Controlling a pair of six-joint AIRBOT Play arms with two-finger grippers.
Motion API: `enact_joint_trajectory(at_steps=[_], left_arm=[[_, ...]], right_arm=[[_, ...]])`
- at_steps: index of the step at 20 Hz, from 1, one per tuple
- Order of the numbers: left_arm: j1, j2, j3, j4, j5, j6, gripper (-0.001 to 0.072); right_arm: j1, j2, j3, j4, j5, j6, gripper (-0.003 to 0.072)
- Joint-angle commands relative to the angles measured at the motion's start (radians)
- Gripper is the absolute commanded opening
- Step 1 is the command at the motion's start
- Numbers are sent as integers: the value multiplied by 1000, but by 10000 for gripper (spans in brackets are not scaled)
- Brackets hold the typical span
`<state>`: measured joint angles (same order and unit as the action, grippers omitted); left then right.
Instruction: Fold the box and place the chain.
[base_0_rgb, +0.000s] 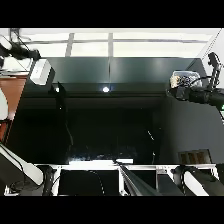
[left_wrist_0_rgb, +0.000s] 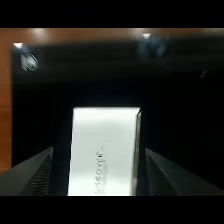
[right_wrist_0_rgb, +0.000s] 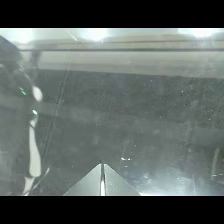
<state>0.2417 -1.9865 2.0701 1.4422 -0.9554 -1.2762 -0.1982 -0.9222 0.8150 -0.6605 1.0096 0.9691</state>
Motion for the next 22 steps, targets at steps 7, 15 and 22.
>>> enact_joint_trajectory(at_steps=[7, 15, 22], left_arm=[[-187, 529, -526, -231, -99, -45, 28], [-441, 1203, -1586, -201, 624, -10, 28], [-422, 1217, -1604, -249, 543, -13, 30]], right_arm=[[2, 0, 0, -6, 11, -97, 21], [251, -4, -167, -77, -592, -166, 20], [292, -9, -206, -77, -702, -166, 21]])
